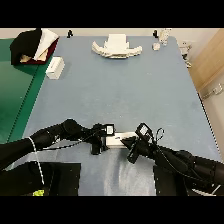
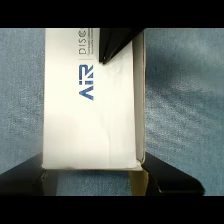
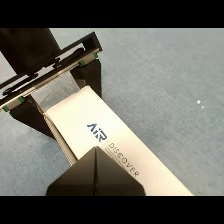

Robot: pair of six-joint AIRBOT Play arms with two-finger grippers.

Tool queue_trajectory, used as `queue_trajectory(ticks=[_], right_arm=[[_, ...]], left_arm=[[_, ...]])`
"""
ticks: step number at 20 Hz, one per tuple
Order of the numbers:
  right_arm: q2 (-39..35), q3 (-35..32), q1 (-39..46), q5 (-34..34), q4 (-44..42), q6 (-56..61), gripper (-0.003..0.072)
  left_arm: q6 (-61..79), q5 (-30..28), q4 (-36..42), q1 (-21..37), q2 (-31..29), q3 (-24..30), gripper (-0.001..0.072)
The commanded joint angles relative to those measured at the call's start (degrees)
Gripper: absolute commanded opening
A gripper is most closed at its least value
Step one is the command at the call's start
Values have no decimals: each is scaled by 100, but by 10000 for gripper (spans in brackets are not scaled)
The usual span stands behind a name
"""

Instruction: Fold the box.

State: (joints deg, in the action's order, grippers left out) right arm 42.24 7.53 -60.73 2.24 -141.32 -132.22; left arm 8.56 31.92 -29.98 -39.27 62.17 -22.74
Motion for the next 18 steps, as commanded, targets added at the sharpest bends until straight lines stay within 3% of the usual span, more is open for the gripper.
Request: queue_trajectory(ticks=[1,12,18], right_arm=[[101,-42,-9,24,7,44,7],[90,-11,-9,57,125,39,7],[90,487,-7,31,348,13,7]], left_arm=[[0,-2,0,-4,0,0,312],[0,-2,0,-4,0,0,312],[0,-2,0,-4,0,0,312]])
